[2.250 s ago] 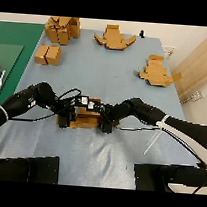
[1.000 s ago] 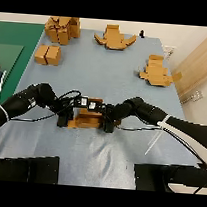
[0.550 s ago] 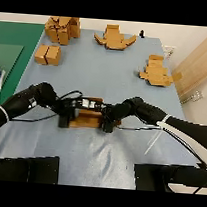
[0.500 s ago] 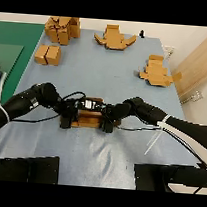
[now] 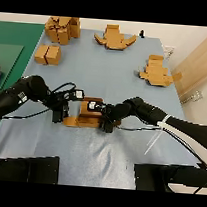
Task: Fold the box.
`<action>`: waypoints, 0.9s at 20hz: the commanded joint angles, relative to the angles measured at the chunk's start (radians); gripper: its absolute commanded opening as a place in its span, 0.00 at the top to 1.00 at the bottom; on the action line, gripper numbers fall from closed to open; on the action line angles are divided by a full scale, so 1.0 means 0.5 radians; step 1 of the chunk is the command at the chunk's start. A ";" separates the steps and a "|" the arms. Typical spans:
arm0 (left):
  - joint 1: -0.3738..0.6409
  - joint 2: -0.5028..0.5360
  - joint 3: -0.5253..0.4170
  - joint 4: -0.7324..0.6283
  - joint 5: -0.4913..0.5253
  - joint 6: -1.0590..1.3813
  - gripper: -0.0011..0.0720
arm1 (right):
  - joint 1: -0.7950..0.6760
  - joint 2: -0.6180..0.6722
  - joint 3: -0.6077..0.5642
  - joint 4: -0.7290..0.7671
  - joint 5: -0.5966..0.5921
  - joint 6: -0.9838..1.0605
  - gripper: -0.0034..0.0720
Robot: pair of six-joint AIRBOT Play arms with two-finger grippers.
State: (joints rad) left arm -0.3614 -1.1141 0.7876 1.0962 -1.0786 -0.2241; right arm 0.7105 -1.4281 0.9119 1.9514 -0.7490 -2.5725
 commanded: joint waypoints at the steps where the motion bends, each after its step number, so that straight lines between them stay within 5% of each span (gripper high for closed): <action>1: 0.180 0.005 -0.119 -0.496 0.027 0.378 0.54 | -0.001 -0.001 -0.001 -0.001 -0.002 -0.002 0.75; 5: 0.224 -0.039 -0.285 -0.742 0.048 0.770 0.54 | -0.001 -0.001 -0.001 0.000 -0.001 -0.002 0.75; 18: 0.124 -0.169 -0.284 -0.909 0.105 0.935 0.59 | -0.001 -0.001 -0.001 0.000 -0.002 -0.002 0.75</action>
State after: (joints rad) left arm -0.2985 -1.1965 0.6464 0.6682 -1.0172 0.2276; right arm 0.7105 -1.4284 0.9115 1.9511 -0.7498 -2.5736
